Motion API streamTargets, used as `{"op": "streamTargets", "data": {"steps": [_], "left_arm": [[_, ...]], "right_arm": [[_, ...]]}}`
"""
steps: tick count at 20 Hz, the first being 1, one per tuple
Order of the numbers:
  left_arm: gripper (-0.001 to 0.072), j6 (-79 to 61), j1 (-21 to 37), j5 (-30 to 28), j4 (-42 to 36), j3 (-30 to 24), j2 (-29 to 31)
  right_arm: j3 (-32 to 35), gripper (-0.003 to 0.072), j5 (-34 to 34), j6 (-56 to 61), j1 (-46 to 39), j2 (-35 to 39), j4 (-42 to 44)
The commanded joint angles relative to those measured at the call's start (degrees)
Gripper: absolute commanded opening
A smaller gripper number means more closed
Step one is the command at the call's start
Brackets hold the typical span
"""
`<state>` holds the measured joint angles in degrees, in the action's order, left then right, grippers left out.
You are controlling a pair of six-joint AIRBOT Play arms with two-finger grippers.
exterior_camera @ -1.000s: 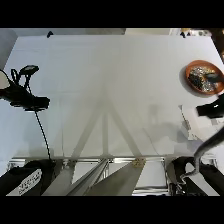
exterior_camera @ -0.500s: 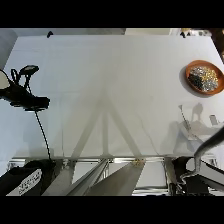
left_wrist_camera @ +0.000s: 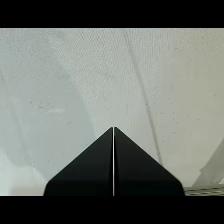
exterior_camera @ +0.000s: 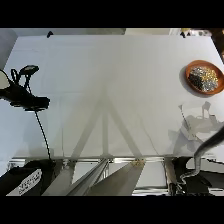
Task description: Fold the box and place the chain.
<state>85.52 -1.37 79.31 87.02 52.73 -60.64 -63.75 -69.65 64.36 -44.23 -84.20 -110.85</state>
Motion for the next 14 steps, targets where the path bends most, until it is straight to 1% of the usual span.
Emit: {"op": "streamTargets", "data": {"steps": [1,2,3,5,6,8,10,12,14], "left_arm": [[0.0010,-0.02,-0.04,0.00,0.00,0.00,0.04],[0.0010,-0.02,-0.04,0.00,0.02,0.00,0.04],[0.0010,-0.02,-0.04,0.00,0.00,0.00,0.04],[0.0010,-0.02,-0.04,0.00,0.00,0.00,0.04],[0.0010,-0.02,-0.04,0.00,0.02,0.00,0.04],[0.0010,-0.02,-0.04,0.00,0.02,0.02,0.04],[0.0010,-0.02,-0.04,0.00,0.00,0.00,0.04],[0.0010,-0.02,-0.04,0.00,0.00,0.00,0.04],[0.0010,-0.02,-0.02,0.00,0.02,0.00,0.04]], "right_arm": [[-0.13,0.0295,-2.40,-4.13,-0.11,-2.03,3.45],[-0.20,0.0114,-3.78,-5.44,0.00,-1.95,5.20],[-0.20,0.0016,-5.49,-6.60,0.39,-1.75,6.10],[-0.20,0.0015,-7.43,-7.76,2.14,0.00,7.74],[-0.17,0.0015,-7.45,-8.59,3.15,1.73,12.02],[-0.13,0.0014,-7.58,-12.28,5.86,6.25,24.57],[1.99,0.0013,-7.37,-13.09,9.90,11.89,33.51],[8.35,0.0013,-5.40,-13.29,12.94,18.23,41.81],[17.88,0.0013,-1.40,-13.42,15.80,25.46,50.97]]}}
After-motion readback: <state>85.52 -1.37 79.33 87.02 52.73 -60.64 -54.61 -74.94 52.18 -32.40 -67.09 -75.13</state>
